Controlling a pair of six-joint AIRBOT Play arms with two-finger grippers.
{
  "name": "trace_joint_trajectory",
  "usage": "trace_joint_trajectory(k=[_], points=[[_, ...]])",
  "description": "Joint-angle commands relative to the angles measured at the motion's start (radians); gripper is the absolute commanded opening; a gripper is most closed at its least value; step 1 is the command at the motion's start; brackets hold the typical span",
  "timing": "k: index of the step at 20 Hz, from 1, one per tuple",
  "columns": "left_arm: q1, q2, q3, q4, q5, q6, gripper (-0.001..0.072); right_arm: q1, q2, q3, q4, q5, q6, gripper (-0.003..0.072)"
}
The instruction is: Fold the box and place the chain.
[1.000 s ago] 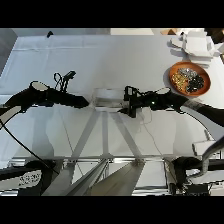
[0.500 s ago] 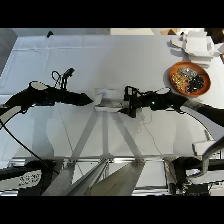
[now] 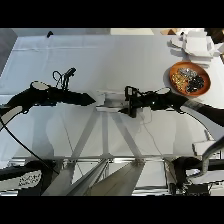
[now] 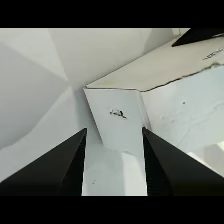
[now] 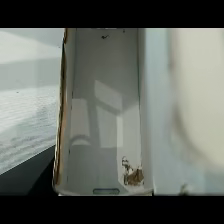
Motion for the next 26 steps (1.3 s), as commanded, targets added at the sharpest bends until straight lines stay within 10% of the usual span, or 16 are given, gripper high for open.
trace_joint_trajectory(k=[1,12,20,26], points=[[-0.011,0.001,0.000,0.004,-0.002,0.012,0.0383,0.000,0.000,0.001,0.002,0.001,0.000,0.0498],[0.031,0.039,0.000,0.076,0.031,-0.016,0.0357,0.000,0.000,0.001,0.002,0.001,0.000,0.0498],[0.003,0.056,0.000,0.069,-0.020,-0.006,0.0640,0.000,0.000,0.001,0.002,0.001,0.000,0.0498],[-0.087,0.025,0.000,0.074,0.103,-0.012,0.0648,0.000,0.000,0.001,0.002,0.001,0.000,0.0498]])
